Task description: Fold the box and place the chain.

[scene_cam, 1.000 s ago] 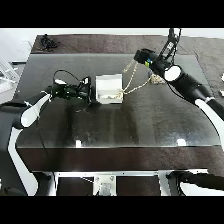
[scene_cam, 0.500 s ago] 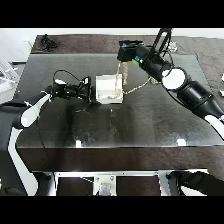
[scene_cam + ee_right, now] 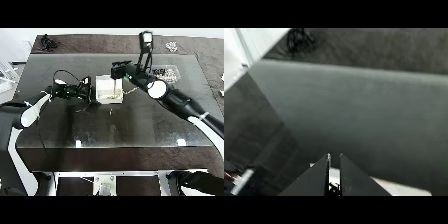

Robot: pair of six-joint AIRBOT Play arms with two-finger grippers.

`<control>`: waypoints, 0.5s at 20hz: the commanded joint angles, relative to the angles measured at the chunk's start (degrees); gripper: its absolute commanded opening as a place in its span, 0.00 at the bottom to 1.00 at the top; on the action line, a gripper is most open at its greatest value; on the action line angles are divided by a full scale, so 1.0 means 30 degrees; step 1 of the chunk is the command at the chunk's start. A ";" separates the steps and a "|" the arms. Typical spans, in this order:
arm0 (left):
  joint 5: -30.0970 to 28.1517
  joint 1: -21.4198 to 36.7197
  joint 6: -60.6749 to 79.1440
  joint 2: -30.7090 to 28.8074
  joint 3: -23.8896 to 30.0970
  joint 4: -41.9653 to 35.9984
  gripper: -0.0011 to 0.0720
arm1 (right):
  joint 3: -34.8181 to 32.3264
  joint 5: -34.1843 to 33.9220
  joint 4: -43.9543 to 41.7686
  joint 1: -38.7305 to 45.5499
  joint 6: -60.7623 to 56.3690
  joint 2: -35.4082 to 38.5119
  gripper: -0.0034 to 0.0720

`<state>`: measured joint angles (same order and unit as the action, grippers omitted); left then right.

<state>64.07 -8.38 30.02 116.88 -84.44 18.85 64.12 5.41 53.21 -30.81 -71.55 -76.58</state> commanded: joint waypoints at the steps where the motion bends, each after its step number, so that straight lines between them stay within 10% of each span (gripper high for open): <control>1: 0.0000 0.0000 0.0007 0.0000 -0.0007 0.0007 0.52 | -0.0117 -0.0007 -0.0102 -0.0029 0.0000 -0.1967 0.06; 4: 0.0000 0.0000 0.0015 0.0000 -0.0007 0.0007 0.52 | -0.0117 0.0437 -0.0102 -0.0066 -0.0503 -0.3417 0.06; 7: 0.0000 0.0000 0.0007 0.0000 -0.0007 0.0000 0.52 | -0.0117 0.0918 0.0066 0.0015 -0.0474 -0.3708 0.66; 10: 0.0000 0.0000 0.0007 0.0000 -0.0007 0.0007 0.52 | -0.0117 0.0947 0.0095 0.0867 -0.0816 -0.3016 0.67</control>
<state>64.10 -8.38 30.02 116.88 -84.44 18.85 63.79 7.57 53.23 -29.74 -72.95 -86.32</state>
